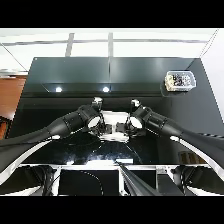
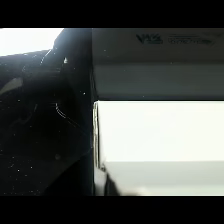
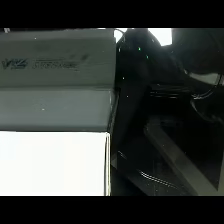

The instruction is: Fold the box and place the chain.

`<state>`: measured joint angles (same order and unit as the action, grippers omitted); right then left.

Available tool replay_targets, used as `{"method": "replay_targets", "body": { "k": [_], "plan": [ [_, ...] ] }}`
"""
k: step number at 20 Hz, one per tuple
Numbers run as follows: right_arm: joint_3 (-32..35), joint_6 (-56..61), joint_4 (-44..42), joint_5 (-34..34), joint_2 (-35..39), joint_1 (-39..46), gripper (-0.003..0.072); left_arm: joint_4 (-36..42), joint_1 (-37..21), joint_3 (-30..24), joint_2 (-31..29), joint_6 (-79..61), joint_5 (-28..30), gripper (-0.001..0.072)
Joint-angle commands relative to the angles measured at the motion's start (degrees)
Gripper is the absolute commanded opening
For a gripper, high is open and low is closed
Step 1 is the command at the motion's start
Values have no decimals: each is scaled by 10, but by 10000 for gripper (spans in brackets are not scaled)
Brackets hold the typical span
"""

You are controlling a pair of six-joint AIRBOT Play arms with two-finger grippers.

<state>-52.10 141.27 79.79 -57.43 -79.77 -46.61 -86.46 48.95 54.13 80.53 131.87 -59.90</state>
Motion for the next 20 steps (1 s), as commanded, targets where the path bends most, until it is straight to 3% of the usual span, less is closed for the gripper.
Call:
{"method": "replay_targets", "body": {
  "k": [1, 2, 3, 4, 5, 9, 11, 12, 16, 20],
  "plan": [
    [0, 1, -2, 2, -1, -1, 28, 2, -1, 0, 0, 1, -1, 30],
    [0, 1, -3, 2, -1, -1, 115, 2, 0, 0, 0, 1, -1, 30],
    [0, 1, -3, 2, -1, -1, 131, 2, 0, 0, 0, 1, -1, 30],
    [0, 1, -3, 2, -1, -1, 122, 2, 0, 0, 0, 1, -2, 30],
    [0, -1, -2, 0, -1, -1, 12, 2, 0, 0, 0, 1, -2, 30],
    [-8, -22, -2, 0, -1, 0, 17, 2, 0, 0, 0, 1, -2, 30],
    [-21, -39, 0, -8, 2, 0, 249, 2, 0, 0, 0, 1, -2, 30],
    [-29, -50, 2, -15, 7, 1, 277, 2, 0, 0, 0, 1, -2, 30],
    [-52, -135, -30, -54, 49, 27, 277, 2, 0, 0, 0, 1, -2, 30],
    [-67, -254, -10, -159, 143, 97, 275, 2, 0, 0, 0, 1, -2, 30]
  ]
}}
